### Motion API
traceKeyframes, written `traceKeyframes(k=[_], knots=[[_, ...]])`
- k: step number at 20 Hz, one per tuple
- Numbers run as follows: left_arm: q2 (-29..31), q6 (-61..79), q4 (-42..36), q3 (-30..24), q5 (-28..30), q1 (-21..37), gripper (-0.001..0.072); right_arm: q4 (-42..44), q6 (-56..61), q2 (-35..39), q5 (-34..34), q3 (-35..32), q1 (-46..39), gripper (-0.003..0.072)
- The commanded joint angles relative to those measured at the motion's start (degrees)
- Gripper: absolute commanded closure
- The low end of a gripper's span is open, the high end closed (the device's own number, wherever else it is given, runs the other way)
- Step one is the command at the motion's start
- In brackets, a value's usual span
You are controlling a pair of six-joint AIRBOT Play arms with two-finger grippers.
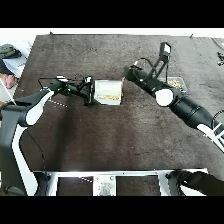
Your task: Fold the box and place the chain.
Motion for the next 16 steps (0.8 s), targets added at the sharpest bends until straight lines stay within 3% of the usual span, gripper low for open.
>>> traceKeyframes(k=[1, 8, 12, 13, 14, 15, 16], knots=[[-0.02, 0.02, 0.02, -0.02, 0.02, 0.04, 0.0431, -0.15, 1.11, -0.57, -6.1, 1.29, 7.5, 0.0693], [-0.02, 0.02, 0.02, -0.02, 0.0, 0.07, 0.0432, -0.13, 5.11, -11.65, -6.29, 2.93, 8.81, 0.0692], [-0.02, 0.02, 0.02, -0.02, 0.0, 0.04, 0.0431, -0.63, 6.21, -14.45, -6.05, 2.91, 8.76, 0.0691], [0.0, 0.02, 0.02, -0.02, 0.0, 0.04, 0.0431, -0.94, 6.1, -14.6, -5.55, 2.91, 8.57, 0.061], [-0.02, 0.02, 0.02, -0.02, 0.0, 0.07, 0.0431, -2.16, 5.99, -14.49, -4.35, 2.91, 8.24, 0.038], [0.0, 0.02, 0.02, -0.02, 0.0, 0.04, 0.0431, -4.44, 5.99, -14.12, -2.16, 2.89, 7.58, 0.0236], [-0.02, 0.02, 0.02, -0.02, 0.0, 0.04, 0.0432, -6.58, 6.01, -13.2, 0.44, 2.54, 6.4, 0.0254]])
